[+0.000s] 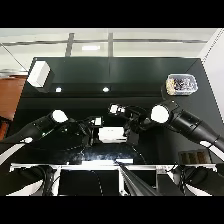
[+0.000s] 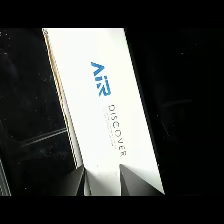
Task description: Fold the box and place the chain.
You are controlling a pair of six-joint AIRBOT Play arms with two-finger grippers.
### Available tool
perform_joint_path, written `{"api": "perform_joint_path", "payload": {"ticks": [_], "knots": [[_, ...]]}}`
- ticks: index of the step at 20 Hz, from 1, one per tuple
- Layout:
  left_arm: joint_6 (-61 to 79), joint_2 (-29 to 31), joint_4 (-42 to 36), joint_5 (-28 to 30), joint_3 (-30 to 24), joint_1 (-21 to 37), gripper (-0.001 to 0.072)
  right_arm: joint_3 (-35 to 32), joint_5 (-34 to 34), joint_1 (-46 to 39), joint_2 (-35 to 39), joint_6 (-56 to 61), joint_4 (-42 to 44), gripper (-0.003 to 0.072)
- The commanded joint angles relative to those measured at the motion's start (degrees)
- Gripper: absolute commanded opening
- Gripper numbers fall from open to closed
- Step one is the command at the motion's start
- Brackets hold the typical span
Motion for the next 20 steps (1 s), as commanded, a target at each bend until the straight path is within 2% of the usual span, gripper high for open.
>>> {"api": "perform_joint_path", "payload": {"ticks": [1,20], "knots": [[0.04,-0.02,0.02,-0.13,-0.02,-0.04,0.0491,0.02,-0.24,0.07,-0.04,0.68,-0.39,0.0277],[0.04,-0.02,0.02,-0.13,-0.02,-0.04,0.0491,0.02,1.31,0.07,-0.04,1.40,0.02,0.0278]]}}
